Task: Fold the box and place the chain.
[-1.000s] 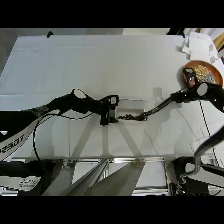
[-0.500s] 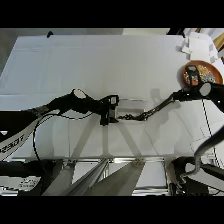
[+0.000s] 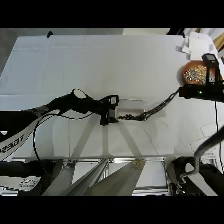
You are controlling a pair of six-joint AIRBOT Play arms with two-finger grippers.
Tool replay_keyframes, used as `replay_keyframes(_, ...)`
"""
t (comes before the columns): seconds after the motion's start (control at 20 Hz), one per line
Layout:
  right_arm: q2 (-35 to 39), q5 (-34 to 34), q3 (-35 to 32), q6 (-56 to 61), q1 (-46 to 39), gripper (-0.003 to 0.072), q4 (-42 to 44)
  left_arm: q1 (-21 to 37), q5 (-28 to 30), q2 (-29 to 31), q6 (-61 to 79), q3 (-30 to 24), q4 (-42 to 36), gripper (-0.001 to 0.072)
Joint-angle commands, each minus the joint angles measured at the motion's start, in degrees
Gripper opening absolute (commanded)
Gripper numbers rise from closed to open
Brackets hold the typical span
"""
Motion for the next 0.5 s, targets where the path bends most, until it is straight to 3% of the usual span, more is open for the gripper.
replay_keyframes(0.0, 8.2, 9.1, 0.0, -7.6, 3.8, 0.0015, 10.5, 0.0, 0.0, 0.0, 0.0, 0.0, 0.0, 0.0286)
replay_keyframes(0.3, 16.2, 15.1, 0.0, -7.6, 12.2, 0.0015, 11.6, 0.0, 0.0, 0.0, 0.0, 0.0, 0.0, 0.0286)
replay_keyframes(0.45, 19.5, 14.7, 0.0, -9.6, 13.4, 0.0015, 18.9, 0.0, 0.0, 0.0, 0.0, 0.0, 0.0, 0.0286)
